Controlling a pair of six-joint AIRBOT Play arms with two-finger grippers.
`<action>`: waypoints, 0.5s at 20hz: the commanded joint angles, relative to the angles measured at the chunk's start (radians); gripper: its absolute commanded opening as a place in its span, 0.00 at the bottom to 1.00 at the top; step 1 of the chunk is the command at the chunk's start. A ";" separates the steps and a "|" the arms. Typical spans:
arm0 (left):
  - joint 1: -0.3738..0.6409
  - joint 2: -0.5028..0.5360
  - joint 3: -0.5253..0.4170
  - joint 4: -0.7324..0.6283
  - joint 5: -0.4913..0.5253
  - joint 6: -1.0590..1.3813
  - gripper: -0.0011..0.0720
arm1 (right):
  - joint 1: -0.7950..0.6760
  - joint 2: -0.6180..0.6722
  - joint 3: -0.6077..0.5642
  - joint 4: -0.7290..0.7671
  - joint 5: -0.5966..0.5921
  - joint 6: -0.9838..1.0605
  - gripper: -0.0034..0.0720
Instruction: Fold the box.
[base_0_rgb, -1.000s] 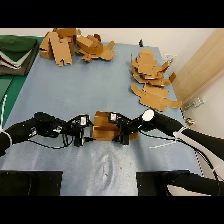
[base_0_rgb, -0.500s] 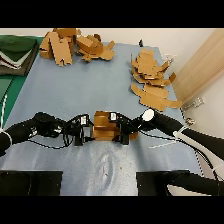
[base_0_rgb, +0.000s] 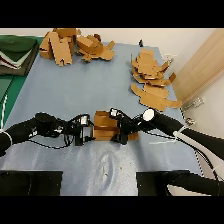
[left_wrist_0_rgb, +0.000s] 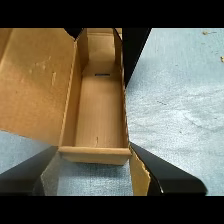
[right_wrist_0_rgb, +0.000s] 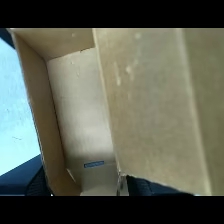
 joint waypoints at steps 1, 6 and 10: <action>0.000 0.000 0.001 0.001 0.003 0.000 0.64 | 0.001 0.001 -0.001 -0.004 0.003 0.056 0.84; 0.000 0.000 0.001 0.001 0.003 0.000 0.64 | 0.001 0.047 -0.001 -0.032 0.003 0.121 0.84; 0.000 0.000 0.001 0.001 0.004 0.000 0.64 | 0.001 0.081 -0.001 -0.117 0.003 0.241 0.84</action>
